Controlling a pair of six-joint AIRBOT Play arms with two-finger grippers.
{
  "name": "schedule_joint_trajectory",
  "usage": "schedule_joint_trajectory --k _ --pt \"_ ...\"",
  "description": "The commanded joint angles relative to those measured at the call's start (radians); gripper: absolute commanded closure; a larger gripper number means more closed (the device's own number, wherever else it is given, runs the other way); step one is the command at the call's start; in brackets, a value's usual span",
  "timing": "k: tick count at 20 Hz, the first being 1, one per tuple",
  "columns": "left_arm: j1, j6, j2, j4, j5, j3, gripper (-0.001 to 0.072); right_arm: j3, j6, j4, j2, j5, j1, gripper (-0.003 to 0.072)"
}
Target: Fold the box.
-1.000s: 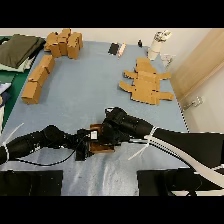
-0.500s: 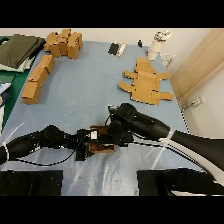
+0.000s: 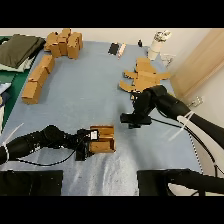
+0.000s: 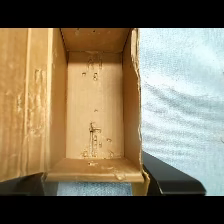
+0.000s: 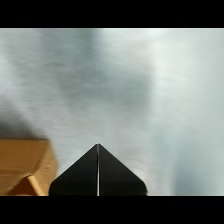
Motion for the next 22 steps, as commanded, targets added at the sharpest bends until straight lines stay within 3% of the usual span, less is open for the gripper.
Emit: schedule_joint_trajectory --k 1,3,8,13,18,19,22 --pt "0.000 0.000 0.000 0.000 0.001 0.001 0.0178 -0.006 -0.877 0.892 -0.223 -0.024 -0.246 0.0684" --pt "0.000 0.000 0.000 0.000 0.000 0.001 0.0178 -0.006 -1.030 1.008 -0.286 -0.117 -0.233 0.0685" --pt "0.000 -0.001 0.000 0.000 -0.003 0.001 0.0178 -0.006 -1.238 0.944 -0.232 -0.094 -0.053 0.0686" --pt "0.000 0.000 0.000 0.000 -0.003 0.001 0.0178 -0.154 -1.128 0.498 0.089 0.300 0.153 0.0686" --pt "0.000 0.000 0.000 0.000 -0.003 0.001 0.0178 -0.468 -1.059 0.292 0.389 0.807 0.375 0.0686" --pt "0.000 0.000 0.000 0.000 -0.003 0.001 0.0178 -0.515 -1.036 0.253 0.436 0.863 0.428 0.0685" --pt "0.000 0.000 0.000 0.000 -0.003 0.001 0.0177 -0.546 -0.951 0.031 0.488 0.879 0.548 0.0685"
